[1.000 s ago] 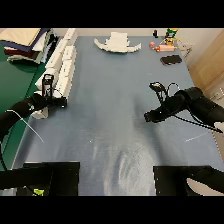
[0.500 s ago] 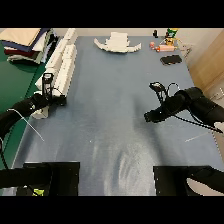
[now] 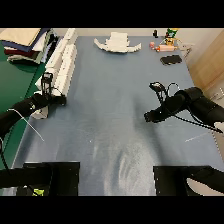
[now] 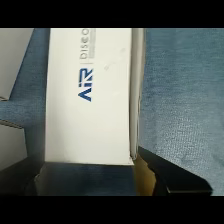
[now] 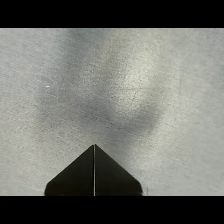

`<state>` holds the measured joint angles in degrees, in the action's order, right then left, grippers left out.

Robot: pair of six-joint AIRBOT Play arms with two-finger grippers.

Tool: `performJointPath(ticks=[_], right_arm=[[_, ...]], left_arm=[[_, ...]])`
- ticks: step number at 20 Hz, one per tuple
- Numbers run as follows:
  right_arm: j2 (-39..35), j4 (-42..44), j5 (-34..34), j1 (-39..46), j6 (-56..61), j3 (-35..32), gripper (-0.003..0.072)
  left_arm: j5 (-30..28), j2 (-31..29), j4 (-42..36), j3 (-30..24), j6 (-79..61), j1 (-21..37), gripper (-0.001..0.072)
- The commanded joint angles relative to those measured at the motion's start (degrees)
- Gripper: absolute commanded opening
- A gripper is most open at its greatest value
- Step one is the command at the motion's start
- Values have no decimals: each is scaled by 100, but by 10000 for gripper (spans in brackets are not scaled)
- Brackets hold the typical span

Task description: Fold the box.

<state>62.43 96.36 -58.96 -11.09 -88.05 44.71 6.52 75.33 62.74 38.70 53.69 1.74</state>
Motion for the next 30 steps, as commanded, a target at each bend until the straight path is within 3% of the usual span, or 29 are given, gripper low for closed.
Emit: performJointPath(ticks=[1, 7, 11, 22, 23, 24, 25, 26, 30], right_arm=[[4, 0, 0, 2, 0, 4, 2], [4, 0, 0, 2, 0, 4, 2], [4, 0, 0, 2, 0, 4, 2], [4, 0, 0, 2, 0, 4, 2], [4, 0, -2, 2, 0, 4, 2], [4, 2, 0, 2, 0, 4, 2], [4, 0, 0, 2, 0, 4, 2], [4, 0, 0, 2, 0, 4, 2], [4, 0, -2, 2, 0, 4, 2]], left_arm=[[15, 4, -17, 4, 35, 2, 696], [433, -142, -13, 48, 33, 9, 696], [894, -632, 26, 55, 33, 94, 697], [3469, -2756, -50, 778, 179, 352, 693], [3853, -2839, -116, 863, 350, 328, 530], [4262, -2889, -190, 940, 437, 286, 282], [4717, -2892, -269, 1032, 442, 216, 80], [5090, -2885, -356, 1102, 444, 111, 12], [5696, -2883, -846, 1123, 444, -673, 11]])
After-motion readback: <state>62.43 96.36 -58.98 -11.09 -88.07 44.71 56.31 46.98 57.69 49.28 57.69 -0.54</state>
